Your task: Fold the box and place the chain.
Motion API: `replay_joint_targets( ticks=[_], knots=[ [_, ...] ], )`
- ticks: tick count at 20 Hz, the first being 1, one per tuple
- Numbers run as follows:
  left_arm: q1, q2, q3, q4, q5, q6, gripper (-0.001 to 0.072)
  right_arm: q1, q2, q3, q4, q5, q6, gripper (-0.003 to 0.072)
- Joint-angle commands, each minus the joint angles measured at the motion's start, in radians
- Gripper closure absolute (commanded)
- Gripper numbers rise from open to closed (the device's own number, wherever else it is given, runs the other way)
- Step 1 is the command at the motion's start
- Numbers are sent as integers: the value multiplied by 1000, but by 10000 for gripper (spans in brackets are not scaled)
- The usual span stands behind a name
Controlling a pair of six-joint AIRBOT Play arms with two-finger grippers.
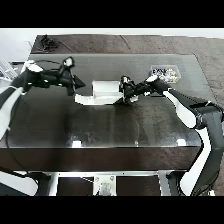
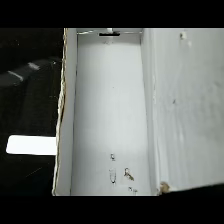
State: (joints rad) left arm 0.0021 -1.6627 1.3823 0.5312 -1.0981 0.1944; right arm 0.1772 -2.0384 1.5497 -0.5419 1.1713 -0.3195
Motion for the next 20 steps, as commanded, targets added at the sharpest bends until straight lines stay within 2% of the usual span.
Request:
replay_joint_targets(
  ticks=[1,4,7,10,13,16,20],
  knots=[
    [84,86,0,8,-53,-168,692,0,-1,0,0,0,0,178],
    [136,109,0,60,-105,-488,692,0,-1,0,0,0,0,178],
    [144,108,-42,178,-101,-750,691,0,-1,0,0,0,0,178],
    [144,109,-136,183,-83,-856,690,0,-1,0,0,0,0,178],
    [144,108,-204,179,-13,-1059,690,0,-1,0,0,0,0,178],
    [143,108,-221,167,-10,-1198,689,0,-1,0,0,0,0,178],
    [116,107,-221,150,17,-1215,689,0,-1,0,0,0,0,178]
  ],
)
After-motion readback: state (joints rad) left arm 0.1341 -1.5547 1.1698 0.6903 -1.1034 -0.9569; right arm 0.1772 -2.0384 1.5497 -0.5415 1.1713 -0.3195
